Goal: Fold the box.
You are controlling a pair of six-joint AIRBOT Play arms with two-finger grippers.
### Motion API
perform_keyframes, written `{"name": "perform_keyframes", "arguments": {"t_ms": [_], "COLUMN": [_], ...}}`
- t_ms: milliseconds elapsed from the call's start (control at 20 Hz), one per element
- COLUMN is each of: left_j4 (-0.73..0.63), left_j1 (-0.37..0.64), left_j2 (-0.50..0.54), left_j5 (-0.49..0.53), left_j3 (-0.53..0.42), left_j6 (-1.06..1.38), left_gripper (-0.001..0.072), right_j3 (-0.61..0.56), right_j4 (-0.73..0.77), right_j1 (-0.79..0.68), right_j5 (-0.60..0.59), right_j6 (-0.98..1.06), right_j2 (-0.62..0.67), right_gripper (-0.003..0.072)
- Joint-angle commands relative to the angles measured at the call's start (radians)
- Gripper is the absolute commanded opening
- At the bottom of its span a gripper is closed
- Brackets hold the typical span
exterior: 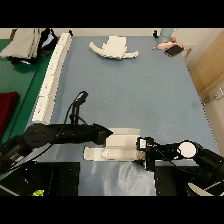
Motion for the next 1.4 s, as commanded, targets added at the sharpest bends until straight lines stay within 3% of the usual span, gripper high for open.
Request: {"name": "perform_keyframes", "arguments": {"t_ms": [0, 200, 500, 550, 600, 650, 900, 1150, 1350], "left_j4": [0.262, 0.476, 0.488, 0.473, 0.444, 0.405, 0.193, 0.038, -0.087], "left_j1": [0.001, 0.001, 0.003, 0.003, 0.003, 0.003, 0.002, 0.002, 0.001], "left_j2": [0.178, 0.253, 0.251, 0.251, 0.251, 0.251, 0.172, -0.018, -0.093], "left_j5": [-0.125, -0.248, -0.229, -0.208, -0.18, -0.143, -0.116, -0.061, -0.059], "left_j3": [0.002, 0.001, -0.072, -0.1, -0.133, -0.168, -0.262, -0.259, -0.256], "left_j6": [0.02, 0.172, 0.612, 0.671, 0.717, 0.727, 0.929, 1.12, 1.26], "left_gripper": [0.0017, 0.0017, 0.002, 0.0111, 0.053, 0.07, 0.07, 0.0699, 0.0699], "right_j3": [0.001, 0.001, 0.001, 0.001, 0.001, 0.001, 0.001, 0.001, 0.001], "right_j4": [0.002, 0.002, 0.002, 0.002, 0.002, 0.002, 0.002, 0.002, 0.002], "right_j1": [0.0, 0.0, 0.0, 0.0, 0.0, 0.0, 0.0, 0.0, 0.0], "right_j5": [0.0, 0.0, 0.0, 0.0, 0.0, 0.0, 0.0, 0.0, 0.0], "right_j6": [0.001, 0.001, 0.001, 0.001, 0.001, 0.001, 0.001, 0.001, 0.001], "right_j2": [0.001, 0.0, 0.0, 0.0, 0.0, 0.0, 0.001, 0.0, 0.0], "right_gripper": [0.0523, 0.0523, 0.0523, 0.0523, 0.0523, 0.0523, 0.0523, 0.0523, 0.0523]}}
